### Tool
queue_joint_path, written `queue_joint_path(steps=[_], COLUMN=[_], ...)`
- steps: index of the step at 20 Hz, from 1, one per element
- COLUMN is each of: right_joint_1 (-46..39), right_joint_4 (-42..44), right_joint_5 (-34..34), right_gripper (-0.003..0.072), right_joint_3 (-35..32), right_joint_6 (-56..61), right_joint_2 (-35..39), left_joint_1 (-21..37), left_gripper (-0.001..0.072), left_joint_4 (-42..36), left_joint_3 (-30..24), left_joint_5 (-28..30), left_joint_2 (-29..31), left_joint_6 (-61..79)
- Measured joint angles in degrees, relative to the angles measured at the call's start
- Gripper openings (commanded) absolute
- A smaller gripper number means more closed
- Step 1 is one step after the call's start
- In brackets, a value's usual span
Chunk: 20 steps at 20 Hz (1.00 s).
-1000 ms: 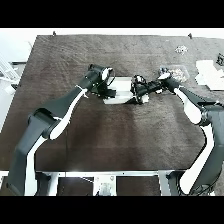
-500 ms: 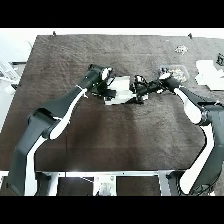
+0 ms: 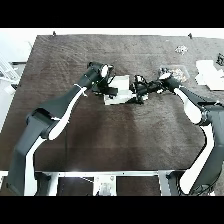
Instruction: Fold the box and place the chain.
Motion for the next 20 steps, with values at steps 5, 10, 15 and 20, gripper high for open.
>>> queue_joint_path(steps=[5,10,15,20], right_joint_1=[0.0,0.0,0.1,0.1], right_joint_4=[0.0,-0.2,0.0,0.1], right_joint_5=[0.0,0.1,0.6,-0.6], right_gripper=[0.0577,0.0577,0.0577,0.0577], right_joint_3=[0.0,0.0,0.0,0.0], right_joint_6=[0.0,-0.1,0.0,-0.2], right_joint_2=[0.0,0.0,0.0,0.0], left_joint_1=[0.0,0.0,0.1,0.0], left_gripper=[0.0266,0.0079,0.0018,0.0512], left_joint_4=[0.1,1.1,1.9,2.0], left_joint_3=[0.0,0.0,0.0,0.0], left_joint_5=[-0.3,-1.0,-1.2,-1.3], left_joint_2=[0.2,-0.2,-0.3,-0.4], left_joint_6=[-1.4,-2.7,-3.0,-2.0])
